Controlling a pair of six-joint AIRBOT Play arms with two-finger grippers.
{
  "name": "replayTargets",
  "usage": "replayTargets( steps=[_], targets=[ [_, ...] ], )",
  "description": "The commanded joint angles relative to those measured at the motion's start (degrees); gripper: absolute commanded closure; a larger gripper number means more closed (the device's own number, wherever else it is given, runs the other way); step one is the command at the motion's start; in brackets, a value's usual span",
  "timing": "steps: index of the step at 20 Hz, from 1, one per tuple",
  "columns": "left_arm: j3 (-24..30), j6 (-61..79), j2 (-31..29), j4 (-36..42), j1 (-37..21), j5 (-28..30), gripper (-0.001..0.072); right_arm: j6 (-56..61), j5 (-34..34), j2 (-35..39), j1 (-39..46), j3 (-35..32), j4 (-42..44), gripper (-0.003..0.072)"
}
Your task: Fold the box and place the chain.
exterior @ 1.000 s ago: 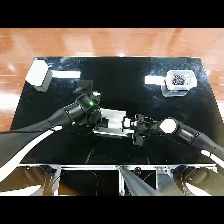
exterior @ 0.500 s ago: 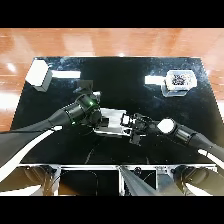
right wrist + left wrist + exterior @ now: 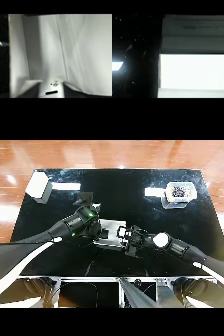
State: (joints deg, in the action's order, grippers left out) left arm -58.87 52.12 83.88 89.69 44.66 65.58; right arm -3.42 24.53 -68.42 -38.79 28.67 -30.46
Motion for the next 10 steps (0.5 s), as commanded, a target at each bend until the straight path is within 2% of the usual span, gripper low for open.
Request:
replayTargets(
  steps=[1, 3, 5, 7, 9, 10],
  targets=[
    [0.00, 0.17, 0.00, 0.35, 0.00, -0.04, 0.0691, -0.07, -0.87, -0.74, -0.26, 0.00, 1.09, 0.0237],
    [0.00, 0.17, 0.00, 0.35, 0.00, -0.04, 0.0691, -0.07, -0.83, -0.76, -0.26, 0.00, 1.07, 0.0241],
    [0.00, 0.15, 0.00, 0.37, 0.00, -0.04, 0.0691, -0.09, -0.83, -0.76, -0.26, 0.00, 1.07, 0.0545],
    [0.00, 0.15, 0.00, 0.39, 0.00, -0.02, 0.0691, -0.07, -0.85, -0.76, -0.26, 0.00, 1.07, 0.0533],
    [0.00, 0.15, 0.00, 0.39, 0.00, -0.02, 0.0691, -0.07, -0.85, -0.76, -0.26, 0.00, 1.07, 0.0287],
    [0.00, 0.15, 0.00, 0.39, 0.00, -0.04, 0.0691, -0.07, -0.83, -0.76, -0.26, 0.00, 1.07, 0.0316]
  ],
)
